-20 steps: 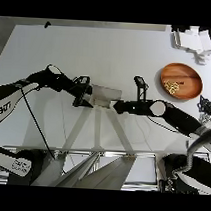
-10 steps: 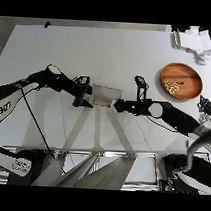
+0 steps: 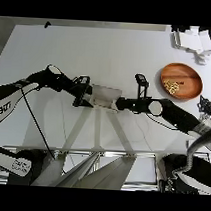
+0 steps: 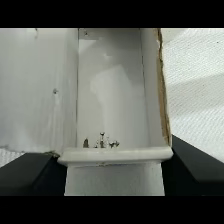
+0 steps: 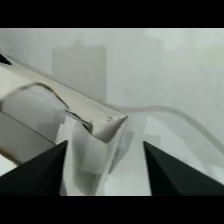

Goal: Fold the box and place the chain.

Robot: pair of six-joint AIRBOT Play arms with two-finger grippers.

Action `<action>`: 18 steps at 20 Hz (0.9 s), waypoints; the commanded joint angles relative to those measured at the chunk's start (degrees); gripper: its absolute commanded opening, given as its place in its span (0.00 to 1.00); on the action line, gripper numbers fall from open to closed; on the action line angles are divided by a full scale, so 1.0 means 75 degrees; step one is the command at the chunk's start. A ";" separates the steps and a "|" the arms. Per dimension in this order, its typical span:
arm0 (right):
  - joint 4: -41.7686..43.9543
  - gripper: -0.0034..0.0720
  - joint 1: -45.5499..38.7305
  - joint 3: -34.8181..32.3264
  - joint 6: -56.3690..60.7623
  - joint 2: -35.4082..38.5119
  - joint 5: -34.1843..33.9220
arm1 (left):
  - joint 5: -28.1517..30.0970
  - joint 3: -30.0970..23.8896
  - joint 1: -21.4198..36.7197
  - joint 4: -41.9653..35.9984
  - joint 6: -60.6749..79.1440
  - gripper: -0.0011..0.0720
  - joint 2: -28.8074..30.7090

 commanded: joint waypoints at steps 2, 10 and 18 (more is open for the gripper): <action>-0.0219 0.92 0.0006 0.0632 -0.0023 -0.0029 0.1180 | -0.0003 0.0000 0.0003 0.0003 0.0003 0.23 0.0006; -0.0877 0.91 0.0769 0.1661 0.1125 -0.1116 0.1848 | 0.0000 0.0000 0.0003 0.0000 0.0003 0.23 0.0006; -0.4540 0.72 0.1084 0.2489 0.4797 -0.1667 0.3599 | 0.0000 0.0000 0.0003 0.0003 0.0003 0.23 0.0006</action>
